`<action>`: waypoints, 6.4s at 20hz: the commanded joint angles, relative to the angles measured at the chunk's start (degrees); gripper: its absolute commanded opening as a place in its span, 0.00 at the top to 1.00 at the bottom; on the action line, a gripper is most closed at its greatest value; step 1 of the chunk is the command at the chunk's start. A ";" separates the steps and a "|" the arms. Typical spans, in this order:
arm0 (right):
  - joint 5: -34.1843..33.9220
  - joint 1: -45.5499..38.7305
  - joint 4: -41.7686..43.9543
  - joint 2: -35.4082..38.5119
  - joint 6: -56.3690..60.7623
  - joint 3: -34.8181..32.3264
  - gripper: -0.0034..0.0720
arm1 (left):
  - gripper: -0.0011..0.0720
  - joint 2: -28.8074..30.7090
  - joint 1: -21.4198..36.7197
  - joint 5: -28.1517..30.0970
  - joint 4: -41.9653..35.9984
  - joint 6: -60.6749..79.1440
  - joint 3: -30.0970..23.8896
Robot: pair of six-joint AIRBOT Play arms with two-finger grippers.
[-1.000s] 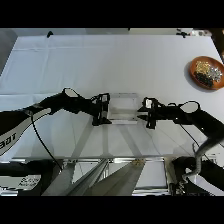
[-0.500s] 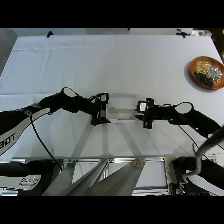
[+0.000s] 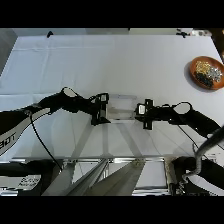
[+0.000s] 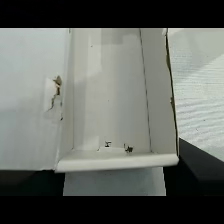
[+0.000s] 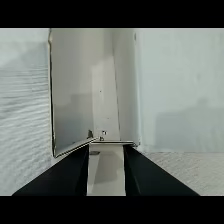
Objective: Fold the box and place the chain.
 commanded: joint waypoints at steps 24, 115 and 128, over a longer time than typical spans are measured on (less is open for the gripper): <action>8.33 -12.63 -13.57 7.45 12.72 -0.04 0.52 | 0.51 -0.04 -0.04 -0.04 -0.09 -0.22 0.02; 19.61 -21.79 -15.74 -9.18 87.34 7.45 0.94 | 0.51 -0.04 -0.04 -0.48 -0.11 -0.22 0.02; 27.74 -19.30 1.31 -9.16 77.46 7.45 0.61 | 0.51 -0.04 -0.02 -0.48 -0.11 -0.24 0.02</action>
